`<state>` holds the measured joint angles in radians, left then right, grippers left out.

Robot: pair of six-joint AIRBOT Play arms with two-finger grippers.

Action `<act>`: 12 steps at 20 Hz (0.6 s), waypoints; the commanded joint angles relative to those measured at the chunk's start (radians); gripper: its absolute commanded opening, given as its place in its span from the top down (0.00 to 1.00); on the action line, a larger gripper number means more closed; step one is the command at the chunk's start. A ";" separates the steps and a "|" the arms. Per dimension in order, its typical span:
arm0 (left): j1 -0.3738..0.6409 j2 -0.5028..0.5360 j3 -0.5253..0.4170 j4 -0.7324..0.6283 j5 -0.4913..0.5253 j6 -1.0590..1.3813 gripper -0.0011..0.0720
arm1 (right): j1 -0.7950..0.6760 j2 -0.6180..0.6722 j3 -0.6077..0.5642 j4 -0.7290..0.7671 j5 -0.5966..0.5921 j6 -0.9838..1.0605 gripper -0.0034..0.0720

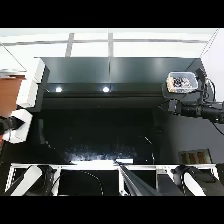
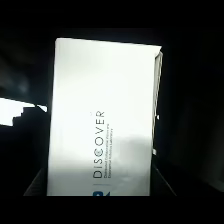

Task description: Fold the box and place the chain.

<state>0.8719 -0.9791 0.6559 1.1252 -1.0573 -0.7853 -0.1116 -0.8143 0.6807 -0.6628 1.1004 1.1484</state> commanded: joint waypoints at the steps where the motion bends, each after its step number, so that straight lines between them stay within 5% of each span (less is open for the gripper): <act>1: 0.030 -0.058 0.066 -0.019 0.086 0.140 0.47 | 0.002 0.000 0.000 0.000 0.004 0.013 0.93; 4: -0.013 -0.135 0.114 -0.019 0.161 0.208 0.48 | 0.002 0.000 0.000 0.000 0.006 0.038 0.93; 10: -0.103 -0.324 0.176 -0.149 0.142 0.261 0.47 | 0.002 0.000 0.000 0.000 0.002 0.062 0.93; 11: -0.119 -0.343 0.176 -0.150 0.160 0.255 0.42 | 0.002 0.000 0.000 0.000 0.003 0.070 0.93; 12: -0.133 -0.358 0.176 -0.156 0.171 0.254 0.24 | 0.002 0.000 0.000 0.000 0.005 0.075 0.93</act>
